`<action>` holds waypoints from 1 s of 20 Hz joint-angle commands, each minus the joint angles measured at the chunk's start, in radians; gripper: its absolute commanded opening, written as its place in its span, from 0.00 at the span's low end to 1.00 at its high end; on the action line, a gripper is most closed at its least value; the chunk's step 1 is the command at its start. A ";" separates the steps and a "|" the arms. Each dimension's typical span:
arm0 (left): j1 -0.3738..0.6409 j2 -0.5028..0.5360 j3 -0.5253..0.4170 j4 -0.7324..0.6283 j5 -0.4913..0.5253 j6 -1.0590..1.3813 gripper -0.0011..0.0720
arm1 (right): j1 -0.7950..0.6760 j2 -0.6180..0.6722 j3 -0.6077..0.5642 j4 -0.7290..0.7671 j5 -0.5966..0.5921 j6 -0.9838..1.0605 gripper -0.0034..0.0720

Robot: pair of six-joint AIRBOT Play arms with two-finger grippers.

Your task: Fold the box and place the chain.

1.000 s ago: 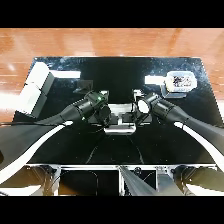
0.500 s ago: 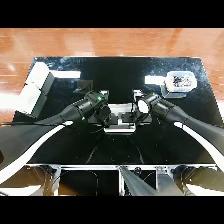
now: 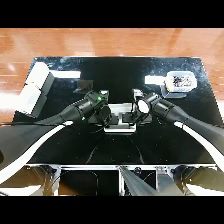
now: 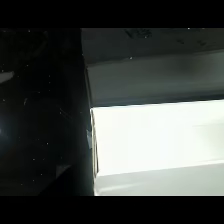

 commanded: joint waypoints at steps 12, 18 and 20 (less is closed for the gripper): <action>0.000 0.000 0.001 0.004 -0.003 0.000 0.04 | 0.000 -0.001 0.001 -0.006 0.005 -0.046 0.09; 0.000 0.000 0.001 0.004 -0.008 -0.001 0.04 | 0.000 0.001 0.002 -0.002 0.014 -0.045 0.09; 0.000 0.000 0.001 0.004 -0.010 0.000 0.04 | 0.000 0.004 0.002 -0.006 0.031 -0.045 0.09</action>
